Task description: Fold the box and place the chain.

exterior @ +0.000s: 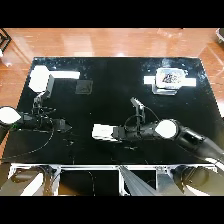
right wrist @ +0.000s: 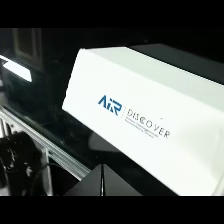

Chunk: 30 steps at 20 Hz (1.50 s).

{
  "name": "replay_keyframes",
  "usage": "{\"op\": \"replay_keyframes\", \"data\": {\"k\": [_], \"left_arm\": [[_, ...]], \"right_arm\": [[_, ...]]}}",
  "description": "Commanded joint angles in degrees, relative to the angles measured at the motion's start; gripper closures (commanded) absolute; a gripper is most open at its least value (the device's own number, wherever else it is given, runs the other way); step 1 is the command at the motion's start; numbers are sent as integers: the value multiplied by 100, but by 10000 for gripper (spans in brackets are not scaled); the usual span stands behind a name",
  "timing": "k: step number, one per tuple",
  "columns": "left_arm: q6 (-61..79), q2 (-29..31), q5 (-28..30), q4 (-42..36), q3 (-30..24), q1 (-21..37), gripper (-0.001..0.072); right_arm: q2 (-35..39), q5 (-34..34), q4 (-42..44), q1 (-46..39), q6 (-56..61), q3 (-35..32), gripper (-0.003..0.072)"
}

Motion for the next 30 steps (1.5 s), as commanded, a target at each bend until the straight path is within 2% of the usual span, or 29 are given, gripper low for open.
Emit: {"op": "replay_keyframes", "data": {"k": [1,14,17,20,24,27,30], "left_arm": [[44,0,-7,-9,-2,0,123],[44,0,-7,-4,-2,0,123],[44,0,-9,-7,-2,0,123],[44,0,-9,-22,2,0,123],[46,0,-11,-22,9,0,123],[90,0,-50,-22,11,0,123],[319,-13,-271,-22,142,0,123]], "right_arm": [[-315,-376,1001,-33,-481,-149,664],[-986,-236,828,-33,-590,-149,664],[-975,-177,1058,-35,-879,-127,664],[-800,153,1150,-48,-1287,144,664],[-74,732,1029,-474,-1440,341,664],[595,1320,175,-1248,-1346,339,664],[1084,2140,-1821,-2223,-498,339,664]]}}
